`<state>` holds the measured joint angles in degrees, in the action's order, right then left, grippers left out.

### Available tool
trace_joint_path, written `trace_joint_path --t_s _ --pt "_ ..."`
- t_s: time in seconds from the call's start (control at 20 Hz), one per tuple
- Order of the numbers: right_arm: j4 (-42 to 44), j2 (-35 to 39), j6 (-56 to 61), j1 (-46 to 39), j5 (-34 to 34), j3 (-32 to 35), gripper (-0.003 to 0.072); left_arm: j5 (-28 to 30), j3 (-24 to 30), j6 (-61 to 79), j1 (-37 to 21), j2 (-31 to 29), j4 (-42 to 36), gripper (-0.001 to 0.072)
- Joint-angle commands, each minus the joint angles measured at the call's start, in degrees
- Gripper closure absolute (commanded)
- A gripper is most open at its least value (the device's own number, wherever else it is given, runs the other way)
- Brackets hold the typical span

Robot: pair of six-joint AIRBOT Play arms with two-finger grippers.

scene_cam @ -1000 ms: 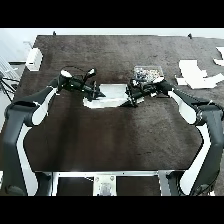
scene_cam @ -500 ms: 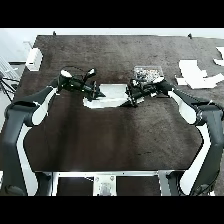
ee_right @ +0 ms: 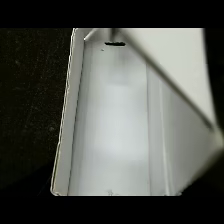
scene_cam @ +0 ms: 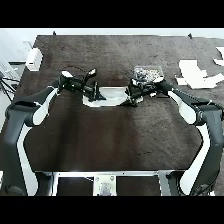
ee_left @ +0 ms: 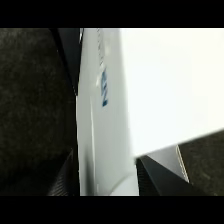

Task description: Fold the box and place the chain.

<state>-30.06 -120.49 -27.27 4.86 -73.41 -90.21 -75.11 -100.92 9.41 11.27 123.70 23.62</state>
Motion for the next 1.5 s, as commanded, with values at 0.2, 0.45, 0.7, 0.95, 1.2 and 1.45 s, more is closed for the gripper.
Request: trace_joint_path --t_s 0.2,0.45,0.7,0.95,1.2,1.45 --pt "-0.4 0.0 0.0 -0.1 -1.0 0.0 0.0326 -4.7 -0.1 0.1 -1.6 -3.6 -1.4 0.0270" --pt "-0.4 0.0 0.0 -0.1 -1.0 0.0 0.0326 -13.7 -0.3 -0.5 -7.0 -8.5 -2.5 0.0564" --pt "-0.5 0.0 0.0 -0.1 -1.0 0.0 0.0326 -18.6 1.5 -2.9 -7.4 -14.3 -3.0 0.0696" --pt "-0.4 0.0 0.0 -0.1 -1.0 0.0 0.0327 -14.0 7.1 -0.6 -6.7 -21.9 -2.8 0.0696" --pt "-0.4 0.0 0.0 -0.1 -1.0 0.0 0.0326 -3.9 17.6 5.1 -1.9 -25.5 -3.0 0.0696" --pt "-0.4 0.0 0.0 -0.1 -1.0 0.0 0.0326 8.6 26.6 8.1 3.8 -28.0 -3.0 0.0696"
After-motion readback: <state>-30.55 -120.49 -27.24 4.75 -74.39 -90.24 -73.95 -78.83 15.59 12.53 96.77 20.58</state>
